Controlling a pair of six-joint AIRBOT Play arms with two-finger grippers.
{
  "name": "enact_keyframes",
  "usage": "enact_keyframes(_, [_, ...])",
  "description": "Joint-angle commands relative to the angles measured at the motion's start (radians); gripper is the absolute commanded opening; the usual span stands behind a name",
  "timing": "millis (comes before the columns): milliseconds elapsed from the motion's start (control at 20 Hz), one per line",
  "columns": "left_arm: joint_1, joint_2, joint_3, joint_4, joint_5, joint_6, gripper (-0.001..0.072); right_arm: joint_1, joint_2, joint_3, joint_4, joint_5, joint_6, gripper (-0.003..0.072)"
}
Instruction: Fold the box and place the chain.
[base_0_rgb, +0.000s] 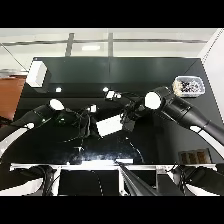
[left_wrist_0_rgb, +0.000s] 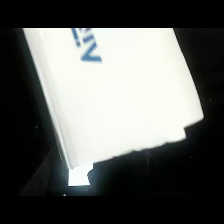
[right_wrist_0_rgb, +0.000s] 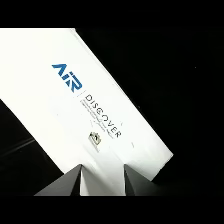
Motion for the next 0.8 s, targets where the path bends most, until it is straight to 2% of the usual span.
enact_keyframes(0, [0.000,0.001,0.000,-0.012,-0.002,-0.014,0.0689,0.001,0.000,0.000,-0.022,-0.005,0.010,0.0295])
enact_keyframes(200, [0.002,0.011,0.000,0.006,0.009,-0.092,0.0698,0.000,0.001,0.000,-0.053,-0.012,0.027,0.0298])
enact_keyframes(350, [0.002,0.064,0.000,0.121,0.041,-0.248,0.0696,-0.032,0.029,0.008,-0.063,-0.026,0.043,0.0317])
enact_keyframes(400, [0.002,0.086,0.000,0.148,0.039,-0.291,0.0695,-0.049,0.043,0.010,-0.064,-0.037,0.043,0.0457])
enact_keyframes(450, [0.002,0.108,0.000,0.158,0.032,-0.335,0.0695,-0.070,0.057,0.011,-0.064,-0.047,0.043,0.0688])
enact_keyframes(550, [0.002,0.143,-0.003,0.159,-0.005,-0.420,0.0696,-0.130,0.078,0.012,-0.072,-0.005,0.044,0.0700])
enact_keyframes(600, [0.001,0.158,-0.014,0.155,-0.027,-0.470,0.0696,-0.174,0.081,0.012,-0.076,0.055,0.054,0.0699])
enact_keyframes(750, [-0.048,0.175,-0.090,0.156,-0.028,-0.565,0.0696,-0.310,0.081,0.011,-0.075,0.138,0.079,0.0699])
